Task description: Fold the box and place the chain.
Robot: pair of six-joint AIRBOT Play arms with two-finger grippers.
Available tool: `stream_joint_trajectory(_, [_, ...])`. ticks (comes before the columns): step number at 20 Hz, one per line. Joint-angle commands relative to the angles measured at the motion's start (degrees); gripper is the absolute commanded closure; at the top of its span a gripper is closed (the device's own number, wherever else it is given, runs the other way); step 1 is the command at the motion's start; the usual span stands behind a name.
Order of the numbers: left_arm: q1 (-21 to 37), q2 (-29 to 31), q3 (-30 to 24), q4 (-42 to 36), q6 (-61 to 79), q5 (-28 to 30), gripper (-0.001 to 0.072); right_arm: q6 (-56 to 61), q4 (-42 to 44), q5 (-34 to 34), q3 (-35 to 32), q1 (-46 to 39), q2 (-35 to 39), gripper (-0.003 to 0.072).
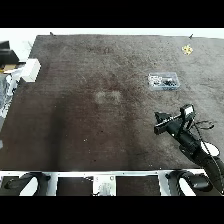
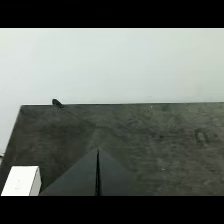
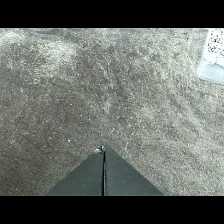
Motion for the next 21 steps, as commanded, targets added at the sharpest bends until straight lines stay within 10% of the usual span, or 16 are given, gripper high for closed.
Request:
stream_joint_trajectory(1, [-8.3,14.1,-12.8,-0.3,4.2,13.9,0.0706,0.0,0.0,0.0,0.0,0.0,0.0,0.0691])
stream_joint_trajectory(10, [-13.5,48.2,-41.4,-0.2,-1.6,14.7,0.0705,0.0,0.0,0.0,0.0,0.0,0.0,0.0691])
stream_joint_trajectory(21, [-13.5,48.9,-44.4,0.0,-1.2,15.8,0.0699,0.0,0.0,0.0,0.0,0.0,0.0,0.0690])
